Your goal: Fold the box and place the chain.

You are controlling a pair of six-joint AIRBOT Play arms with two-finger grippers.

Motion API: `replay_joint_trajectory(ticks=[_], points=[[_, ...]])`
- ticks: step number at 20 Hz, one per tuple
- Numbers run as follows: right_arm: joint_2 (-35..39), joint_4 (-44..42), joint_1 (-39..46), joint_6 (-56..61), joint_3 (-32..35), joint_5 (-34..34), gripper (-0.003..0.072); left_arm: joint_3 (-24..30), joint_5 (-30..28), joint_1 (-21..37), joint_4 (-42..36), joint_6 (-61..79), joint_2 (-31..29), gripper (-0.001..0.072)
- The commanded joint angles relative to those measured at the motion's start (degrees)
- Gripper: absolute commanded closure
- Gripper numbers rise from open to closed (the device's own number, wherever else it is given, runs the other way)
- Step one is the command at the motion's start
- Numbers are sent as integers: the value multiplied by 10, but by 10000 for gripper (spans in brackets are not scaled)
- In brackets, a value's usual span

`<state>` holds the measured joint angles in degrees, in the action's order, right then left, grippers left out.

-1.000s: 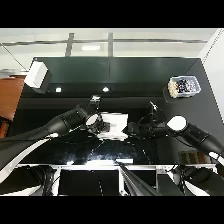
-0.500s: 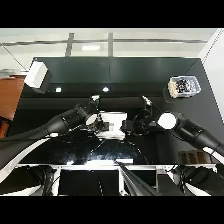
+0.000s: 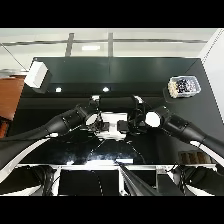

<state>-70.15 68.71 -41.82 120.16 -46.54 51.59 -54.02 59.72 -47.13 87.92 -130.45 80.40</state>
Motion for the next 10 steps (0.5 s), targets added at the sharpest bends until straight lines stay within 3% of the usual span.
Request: replay_joint_trajectory(ticks=[1, 10], points=[[-25, 67, -18, 55, -30, 32, 323, 0, 1, 0, 1, 0, 0, 683], [-76, 125, -41, 126, -73, 98, 325, 0, 1, 0, -2, 0, 0, 683]])
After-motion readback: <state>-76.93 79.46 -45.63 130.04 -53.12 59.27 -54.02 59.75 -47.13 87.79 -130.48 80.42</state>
